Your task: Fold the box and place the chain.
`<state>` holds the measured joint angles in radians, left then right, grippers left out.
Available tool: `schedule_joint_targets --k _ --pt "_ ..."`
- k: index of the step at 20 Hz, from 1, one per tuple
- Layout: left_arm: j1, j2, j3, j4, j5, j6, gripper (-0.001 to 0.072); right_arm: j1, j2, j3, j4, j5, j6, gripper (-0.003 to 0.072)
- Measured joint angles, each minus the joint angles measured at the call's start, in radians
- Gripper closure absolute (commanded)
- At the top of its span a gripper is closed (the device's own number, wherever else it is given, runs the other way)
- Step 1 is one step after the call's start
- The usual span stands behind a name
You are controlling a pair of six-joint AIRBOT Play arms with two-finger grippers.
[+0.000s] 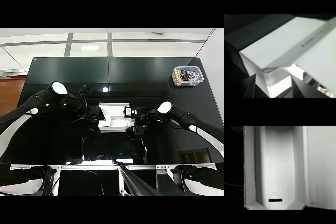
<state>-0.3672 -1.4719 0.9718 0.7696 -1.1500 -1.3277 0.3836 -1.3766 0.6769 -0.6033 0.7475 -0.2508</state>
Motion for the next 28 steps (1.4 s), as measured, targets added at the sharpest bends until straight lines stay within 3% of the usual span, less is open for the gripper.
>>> schedule_joint_targets --k 3,5,9,11,20,23,28 --pt "-0.057 0.000 0.023 0.117 0.033 -0.134 0.0223 0.000 0.000 0.000 0.000 0.000 0.000 0.0385" --pt "-0.090 0.000 0.030 0.181 0.051 -0.208 0.0310 0.000 0.000 0.000 0.000 0.000 0.000 0.0385" --pt "-0.141 0.000 0.036 0.282 0.079 -0.324 0.0315 0.000 0.000 0.000 0.000 0.000 0.000 0.0385" --pt "-0.163 0.000 0.039 0.323 0.094 -0.377 0.0380 0.000 0.000 0.000 0.000 0.000 0.000 0.0385" --pt "-0.272 -0.007 0.103 0.507 0.095 -0.588 0.0383 0.000 0.000 0.000 0.000 0.000 0.000 0.0385" --pt "-0.297 -0.008 0.127 0.543 0.084 -0.627 0.0476 0.000 0.000 0.000 0.000 0.000 0.000 0.0385" --pt "-0.314 -0.017 0.141 0.569 0.075 -0.695 0.0476 0.000 0.000 0.000 0.000 0.000 0.000 0.0385"
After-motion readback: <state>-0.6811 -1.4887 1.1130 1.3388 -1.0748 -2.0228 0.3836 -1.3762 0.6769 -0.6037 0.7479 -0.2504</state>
